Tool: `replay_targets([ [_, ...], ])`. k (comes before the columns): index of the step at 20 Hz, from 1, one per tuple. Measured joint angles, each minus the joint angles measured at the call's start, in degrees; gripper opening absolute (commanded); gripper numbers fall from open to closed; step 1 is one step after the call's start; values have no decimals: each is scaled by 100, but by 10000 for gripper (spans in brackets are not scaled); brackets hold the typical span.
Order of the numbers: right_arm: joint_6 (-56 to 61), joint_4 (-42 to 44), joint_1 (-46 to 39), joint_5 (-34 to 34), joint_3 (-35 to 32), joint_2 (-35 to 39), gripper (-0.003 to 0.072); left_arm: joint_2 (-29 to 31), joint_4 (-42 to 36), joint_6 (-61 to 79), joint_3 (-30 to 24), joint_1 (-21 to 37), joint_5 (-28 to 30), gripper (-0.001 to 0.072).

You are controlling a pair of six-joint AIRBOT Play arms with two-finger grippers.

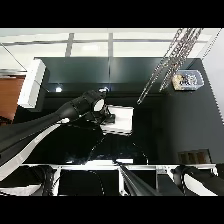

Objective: Fold the box and place the chain.

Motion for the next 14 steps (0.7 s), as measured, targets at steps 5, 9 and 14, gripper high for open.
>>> replay_targets([
  [5,17,476,13,-225,0,-9,8,0,0,0,0,0,0,27],
  [9,17,741,33,-308,-7,-13,8,0,0,0,0,0,0,27],
  [14,17,835,396,-398,-11,-20,8,0,0,0,0,0,0,27],
])
